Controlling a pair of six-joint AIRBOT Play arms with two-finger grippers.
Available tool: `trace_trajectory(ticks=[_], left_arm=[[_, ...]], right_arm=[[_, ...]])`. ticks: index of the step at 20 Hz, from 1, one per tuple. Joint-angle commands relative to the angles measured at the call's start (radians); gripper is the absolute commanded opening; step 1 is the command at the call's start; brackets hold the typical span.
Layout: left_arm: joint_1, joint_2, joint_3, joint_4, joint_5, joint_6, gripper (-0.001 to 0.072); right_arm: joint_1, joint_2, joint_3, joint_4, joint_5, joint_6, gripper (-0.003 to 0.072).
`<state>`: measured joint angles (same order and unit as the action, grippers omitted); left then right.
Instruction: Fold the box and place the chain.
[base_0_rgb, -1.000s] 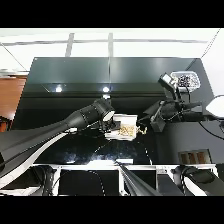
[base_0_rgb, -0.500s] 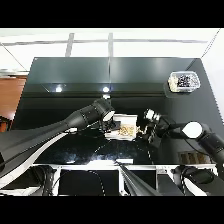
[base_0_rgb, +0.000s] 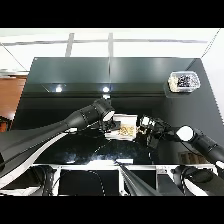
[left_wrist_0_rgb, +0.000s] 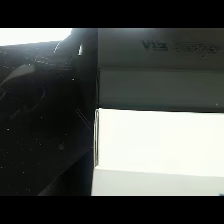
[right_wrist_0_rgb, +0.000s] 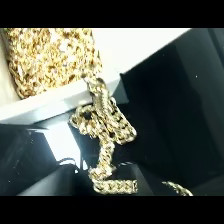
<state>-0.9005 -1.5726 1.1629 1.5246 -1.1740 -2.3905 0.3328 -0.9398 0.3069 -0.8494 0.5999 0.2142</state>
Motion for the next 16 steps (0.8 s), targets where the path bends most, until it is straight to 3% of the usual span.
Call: trace_trajectory(ticks=[1, 2, 6, 10, 13, 16], left_arm=[[0.000, 0.000, 0.000, 0.000, 0.002, 0.000, 0.0030], [0.000, 0.000, 0.000, 0.000, 0.002, 0.000, 0.0030], [0.000, 0.000, 0.000, 0.000, 0.002, 0.000, 0.0030], [0.001, 0.000, 0.000, 0.000, 0.003, 0.000, 0.0030], [0.000, 0.000, 0.000, 0.000, 0.003, 0.000, 0.0030], [0.001, 0.000, 0.000, 0.000, 0.003, 0.000, 0.0029]], right_arm=[[0.002, -0.016, 0.000, -0.015, -0.017, -0.004, 0.0050], [0.002, -0.015, 0.005, -0.016, -0.012, 0.004, 0.0010], [-0.002, -0.002, 0.080, -0.095, 0.114, 0.191, 0.0011], [-0.013, 0.032, 0.259, -0.189, 0.395, 0.428, 0.0010], [-0.023, 0.055, 0.425, -0.171, 0.578, 0.578, 0.0010], [-0.023, 0.082, 0.576, -0.088, 0.674, 0.623, 0.0011]])
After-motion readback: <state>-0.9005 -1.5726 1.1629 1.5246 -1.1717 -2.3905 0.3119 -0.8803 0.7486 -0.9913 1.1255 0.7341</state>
